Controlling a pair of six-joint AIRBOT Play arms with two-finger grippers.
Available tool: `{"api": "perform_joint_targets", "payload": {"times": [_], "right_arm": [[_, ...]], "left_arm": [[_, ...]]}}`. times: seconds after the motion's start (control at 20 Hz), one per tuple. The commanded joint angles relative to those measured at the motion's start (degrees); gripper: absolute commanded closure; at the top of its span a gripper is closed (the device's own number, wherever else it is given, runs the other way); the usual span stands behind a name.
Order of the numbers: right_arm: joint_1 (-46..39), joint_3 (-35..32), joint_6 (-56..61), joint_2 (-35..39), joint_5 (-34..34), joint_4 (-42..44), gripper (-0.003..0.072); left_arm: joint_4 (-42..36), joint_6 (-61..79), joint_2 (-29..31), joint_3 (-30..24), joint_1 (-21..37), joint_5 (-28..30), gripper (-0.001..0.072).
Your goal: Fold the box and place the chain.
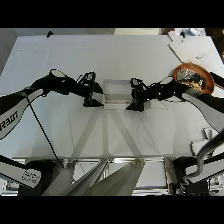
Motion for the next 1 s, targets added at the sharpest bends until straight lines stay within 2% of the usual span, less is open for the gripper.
{"api": "perform_joint_targets", "payload": {"times": [0.0,0.2,0.65,0.95], "right_arm": [[0.0,0.0,0.0,0.0,0.0,0.0,0.0168],[0.0,0.0,0.0,0.0,0.0,0.0,0.0168],[0.0,0.0,0.0,0.0,0.0,0.0,0.0168],[0.0,0.0,0.0,0.0,0.0,0.0,0.0168]], "left_arm": [[0.9,-0.3,-0.1,0.0,-0.6,0.0,0.0001],[0.8,-0.5,-0.3,0.0,-0.7,0.3,0.0004],[1.8,-6.5,-2.4,0.2,-4.7,9.0,0.0004],[4.5,-6.6,-2.3,0.2,-6.0,9.4,0.0007]]}}
